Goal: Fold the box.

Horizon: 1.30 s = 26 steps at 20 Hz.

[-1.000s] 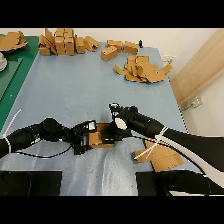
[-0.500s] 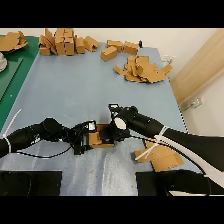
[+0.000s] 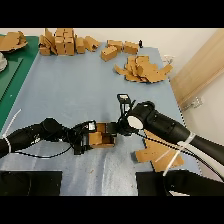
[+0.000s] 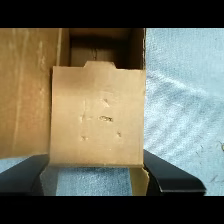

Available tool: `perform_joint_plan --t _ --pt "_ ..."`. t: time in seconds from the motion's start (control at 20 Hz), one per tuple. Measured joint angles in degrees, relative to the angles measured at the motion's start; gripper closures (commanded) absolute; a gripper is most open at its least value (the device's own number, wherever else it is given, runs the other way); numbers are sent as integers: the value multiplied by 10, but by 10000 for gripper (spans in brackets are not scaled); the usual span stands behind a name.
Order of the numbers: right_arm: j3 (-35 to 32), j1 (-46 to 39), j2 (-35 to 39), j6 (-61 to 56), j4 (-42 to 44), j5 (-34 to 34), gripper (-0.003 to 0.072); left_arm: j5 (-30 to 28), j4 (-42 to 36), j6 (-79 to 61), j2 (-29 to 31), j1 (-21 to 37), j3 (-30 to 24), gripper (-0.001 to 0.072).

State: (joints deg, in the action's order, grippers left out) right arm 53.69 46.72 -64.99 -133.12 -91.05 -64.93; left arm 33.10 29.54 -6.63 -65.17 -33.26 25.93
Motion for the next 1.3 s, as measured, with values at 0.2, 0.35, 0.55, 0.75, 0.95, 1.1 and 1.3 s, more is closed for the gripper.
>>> perform_joint_plan --t 0.2,0.35,0.55,0.75,0.95,1.1,1.3 --pt "-12 -36 44 -9 -8 -15 687 0 0 0 0 0 0 239" --pt "-32 -101 50 49 37 17 687 0 0 0 0 0 0 238" --pt "-47 -218 6 296 274 130 687 0 0 0 0 0 0 239" --pt "-30 -282 -74 544 503 142 686 0 0 0 0 0 0 239" --pt "-14 -299 -117 695 588 54 686 0 0 0 0 0 0 239" --pt "-10 -290 -127 755 609 -18 685 0 0 0 0 0 0 238" --pt "-8 -258 -128 809 618 -57 685 0 0 0 0 0 0 239"
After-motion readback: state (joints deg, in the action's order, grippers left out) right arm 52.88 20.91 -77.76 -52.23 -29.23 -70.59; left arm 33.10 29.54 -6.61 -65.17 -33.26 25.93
